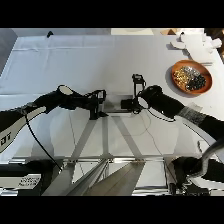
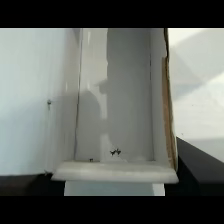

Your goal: Fold the box and place the chain.

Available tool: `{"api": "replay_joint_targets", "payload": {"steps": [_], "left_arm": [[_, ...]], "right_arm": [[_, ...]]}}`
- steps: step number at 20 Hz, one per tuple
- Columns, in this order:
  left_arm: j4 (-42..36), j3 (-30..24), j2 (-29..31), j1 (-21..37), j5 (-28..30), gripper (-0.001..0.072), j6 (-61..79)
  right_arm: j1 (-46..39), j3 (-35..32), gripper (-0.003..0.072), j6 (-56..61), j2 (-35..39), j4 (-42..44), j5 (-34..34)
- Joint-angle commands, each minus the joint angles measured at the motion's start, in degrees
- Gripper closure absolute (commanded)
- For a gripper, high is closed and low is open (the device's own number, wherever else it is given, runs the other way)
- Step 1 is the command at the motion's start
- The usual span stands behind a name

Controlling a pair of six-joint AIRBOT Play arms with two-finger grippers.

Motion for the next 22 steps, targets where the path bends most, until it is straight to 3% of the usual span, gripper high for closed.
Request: {"api": "replay_joint_targets", "payload": {"steps": [1, 3, 4, 6, 12, 18, 22], "left_arm": [[0.57, 0.0, -0.02, 0.02, -0.11, 0.0434, 0.17], [0.57, 0.0, -0.02, 0.02, -0.09, 0.0434, 0.17], [0.57, 0.0, -0.02, 0.02, -0.09, 0.0434, 0.17], [0.57, 0.0, -0.02, 0.02, -0.11, 0.0434, 0.17], [0.57, 0.0, -0.02, 0.02, -0.11, 0.0434, 0.17], [0.57, 0.0, -0.02, 0.02, -0.09, 0.0434, 0.17], [0.57, 0.0, -0.02, 0.02, -0.11, 0.0434, 0.17]], "right_arm": [[0.0, 0.57, 0.0662, 0.46, -0.07, -1.09, 0.33], [0.0, 0.57, 0.0676, 0.46, -0.11, -0.94, 0.24], [0.0, 0.57, 0.0629, 0.44, -0.09, -0.85, 0.02], [0.0, 0.57, 0.0313, 0.39, -0.07, -0.31, -0.37], [-0.02, 0.57, 0.0308, -0.96, 4.13, -0.28, 2.01], [-0.07, 0.57, 0.0308, -15.3, 21.7, -0.46, 11.98], [-4.5, 0.57, 0.0309, -23.43, 34.53, -1.01, 8.83]]}}
